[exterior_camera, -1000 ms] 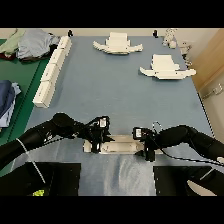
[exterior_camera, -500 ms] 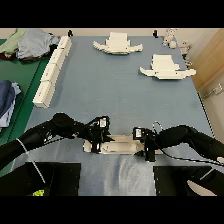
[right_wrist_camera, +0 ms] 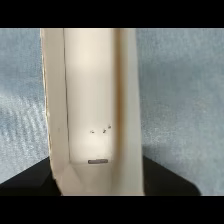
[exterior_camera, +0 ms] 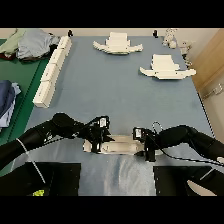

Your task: Fold the box.

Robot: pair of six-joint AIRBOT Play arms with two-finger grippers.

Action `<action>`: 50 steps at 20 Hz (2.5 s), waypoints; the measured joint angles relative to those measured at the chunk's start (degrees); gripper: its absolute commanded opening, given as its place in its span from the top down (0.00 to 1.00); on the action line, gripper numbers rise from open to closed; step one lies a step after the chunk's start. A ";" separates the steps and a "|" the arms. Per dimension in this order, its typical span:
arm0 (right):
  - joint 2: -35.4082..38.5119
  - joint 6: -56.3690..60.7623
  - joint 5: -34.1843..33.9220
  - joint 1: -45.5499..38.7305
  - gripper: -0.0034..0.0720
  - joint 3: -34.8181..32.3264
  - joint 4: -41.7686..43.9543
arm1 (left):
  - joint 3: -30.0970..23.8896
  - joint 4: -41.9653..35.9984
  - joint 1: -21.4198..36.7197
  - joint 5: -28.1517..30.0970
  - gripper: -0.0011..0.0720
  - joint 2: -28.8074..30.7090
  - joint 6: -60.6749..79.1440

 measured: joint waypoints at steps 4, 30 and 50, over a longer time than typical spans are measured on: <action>-0.04 -0.02 -0.39 0.07 0.27 -0.09 0.15 | -0.07 0.59 0.07 -0.33 0.48 -0.07 -0.52; -0.04 0.00 0.63 0.07 0.27 -0.07 -0.09 | 12.24 5.18 0.94 -14.25 0.97 -1.70 -67.32; -0.07 0.07 0.63 0.00 0.27 -0.07 -0.20 | 17.25 15.19 4.94 -11.26 0.97 -20.24 -78.93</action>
